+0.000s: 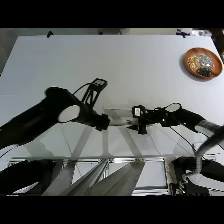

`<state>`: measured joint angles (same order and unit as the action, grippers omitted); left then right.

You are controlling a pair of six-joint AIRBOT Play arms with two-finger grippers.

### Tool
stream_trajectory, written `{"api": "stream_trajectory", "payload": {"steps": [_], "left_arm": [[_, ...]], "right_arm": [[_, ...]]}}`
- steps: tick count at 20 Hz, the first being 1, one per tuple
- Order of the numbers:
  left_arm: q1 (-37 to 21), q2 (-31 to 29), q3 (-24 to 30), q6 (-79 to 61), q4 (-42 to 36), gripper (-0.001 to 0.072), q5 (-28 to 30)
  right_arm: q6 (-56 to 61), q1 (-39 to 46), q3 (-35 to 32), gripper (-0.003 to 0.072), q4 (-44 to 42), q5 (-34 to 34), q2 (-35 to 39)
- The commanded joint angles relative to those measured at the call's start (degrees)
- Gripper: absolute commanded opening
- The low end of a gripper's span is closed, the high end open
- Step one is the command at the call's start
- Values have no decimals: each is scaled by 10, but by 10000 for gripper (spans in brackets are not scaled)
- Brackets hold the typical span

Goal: Fold the box and place the chain.

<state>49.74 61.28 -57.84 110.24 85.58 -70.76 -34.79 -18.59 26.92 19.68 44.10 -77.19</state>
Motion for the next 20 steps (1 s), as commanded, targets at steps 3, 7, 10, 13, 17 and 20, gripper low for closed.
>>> {"api": "stream_trajectory", "payload": {"steps": [3, 7, 10, 13, 17, 20], "left_arm": [[-1, -176, 45, -279, 104, 492, -18], [-1, -235, 141, -395, 80, 498, 82], [-1, -206, 210, -501, 45, 519, 183], [-7, -137, 244, -635, -14, 631, 266], [-107, -43, 247, -872, -230, 701, 316], [-223, 11, 247, -1076, -414, 702, 245]], "right_arm": [[0, 0, 0, 403, 0, 0, 0], [0, 0, 0, 403, 0, 0, 0], [0, 0, 0, 403, 0, 0, 0], [0, 0, 0, 403, 0, 0, 0], [0, 0, 0, 403, 0, 0, 0], [0, 0, 0, 403, 0, 1, 0]]}}
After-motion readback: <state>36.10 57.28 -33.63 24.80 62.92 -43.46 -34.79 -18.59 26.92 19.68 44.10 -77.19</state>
